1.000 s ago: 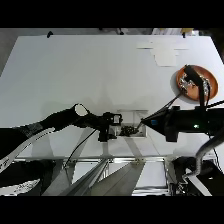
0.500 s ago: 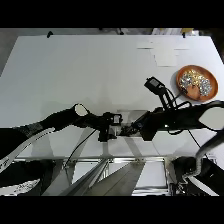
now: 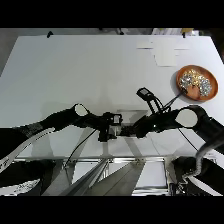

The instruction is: Fold the box and place the chain.

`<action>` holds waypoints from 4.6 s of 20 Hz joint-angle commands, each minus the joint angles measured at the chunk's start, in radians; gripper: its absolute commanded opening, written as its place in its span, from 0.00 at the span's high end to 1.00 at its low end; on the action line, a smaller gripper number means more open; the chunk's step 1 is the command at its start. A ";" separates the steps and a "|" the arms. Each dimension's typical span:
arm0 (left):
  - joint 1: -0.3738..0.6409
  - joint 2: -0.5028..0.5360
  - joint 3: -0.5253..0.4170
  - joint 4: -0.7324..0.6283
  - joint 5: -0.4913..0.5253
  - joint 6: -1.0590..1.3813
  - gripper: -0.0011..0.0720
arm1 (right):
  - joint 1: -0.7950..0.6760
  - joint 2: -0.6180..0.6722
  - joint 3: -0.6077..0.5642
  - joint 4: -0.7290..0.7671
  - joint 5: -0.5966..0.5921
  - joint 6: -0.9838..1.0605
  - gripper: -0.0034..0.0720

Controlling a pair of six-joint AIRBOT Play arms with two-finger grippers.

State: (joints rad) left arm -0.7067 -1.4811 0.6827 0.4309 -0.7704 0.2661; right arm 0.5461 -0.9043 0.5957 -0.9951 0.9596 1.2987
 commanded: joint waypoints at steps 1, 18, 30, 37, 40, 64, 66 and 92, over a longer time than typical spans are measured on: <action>0.001 0.001 0.001 0.000 0.000 0.000 0.79 | 0.001 -0.013 -0.006 0.000 0.011 0.001 0.70; 0.001 0.001 0.001 0.000 0.000 0.000 0.79 | -0.391 -0.132 0.309 -0.469 0.117 0.224 0.93; 0.001 0.001 0.001 0.000 0.000 0.000 0.79 | -0.391 -0.402 0.250 -0.498 0.060 0.306 0.62; 0.001 0.001 0.001 0.000 0.000 0.000 0.79 | -0.391 -0.462 0.243 -0.517 0.060 0.354 0.71; 0.001 0.001 0.001 0.000 0.000 0.000 0.79 | -0.391 -0.478 0.243 -0.517 0.072 0.354 0.65; 0.001 0.001 0.001 0.000 0.000 0.000 0.79 | -0.057 0.103 0.243 -0.446 0.410 0.223 0.93; 0.001 0.001 0.001 0.000 0.000 0.000 0.79 | 0.013 0.151 0.243 -0.364 0.393 0.223 0.93; 0.001 0.001 0.001 0.000 0.000 0.000 0.79 | 0.147 -0.016 0.101 -0.152 -0.048 0.232 0.93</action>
State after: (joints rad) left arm -0.7067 -1.4811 0.6827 0.4309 -0.7704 0.2661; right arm 0.6918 -0.8570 0.7059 -1.1805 0.9417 1.5414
